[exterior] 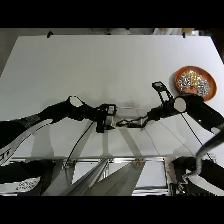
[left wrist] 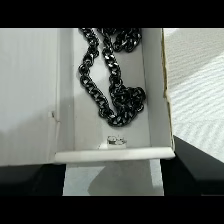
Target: Fold the box and place the chain.
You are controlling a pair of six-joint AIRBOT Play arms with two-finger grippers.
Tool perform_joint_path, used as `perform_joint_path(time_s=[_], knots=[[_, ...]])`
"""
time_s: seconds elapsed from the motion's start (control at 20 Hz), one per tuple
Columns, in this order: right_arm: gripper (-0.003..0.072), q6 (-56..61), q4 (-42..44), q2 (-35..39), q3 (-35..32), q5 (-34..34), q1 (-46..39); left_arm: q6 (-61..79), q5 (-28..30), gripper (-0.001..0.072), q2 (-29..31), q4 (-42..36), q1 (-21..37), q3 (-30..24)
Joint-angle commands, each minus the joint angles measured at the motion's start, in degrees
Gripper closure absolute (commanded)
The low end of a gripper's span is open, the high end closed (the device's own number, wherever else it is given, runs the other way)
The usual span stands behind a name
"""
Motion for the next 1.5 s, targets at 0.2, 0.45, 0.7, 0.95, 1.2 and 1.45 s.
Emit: perform_joint_path(time_s=[0.2,0.45,0.7,0.95,1.2,1.45], knots=[[0.049,2.64,-0.07,-0.26,-0.02,0.81,-0.02,0.0,0.0,0.0437,0.02,0.02,0.04,-0.02],[0.049,3.91,0.15,-4.39,-0.02,0.83,0.0,0.0,0.0,0.0437,0.02,0.02,0.04,-0.02],[0.0521,3.89,0.13,-4.42,-0.02,-1.01,0.0,0.0,0.0,0.0437,0.02,0.02,0.04,-0.02],[0.0645,3.58,0.13,-4.42,-0.02,-2.23,0.0,0.0,0.0,0.0437,0.02,0.02,0.04,-0.02],[0.0677,2.64,0.13,-1.75,-0.02,-0.07,0.0,0.0,0.0,0.0437,0.02,0.02,0.04,-0.02],[0.0677,0.83,0.24,9.81,-0.02,5.88,0.0,0.0,0.0,0.0437,0.02,0.02,0.04,-0.02]])
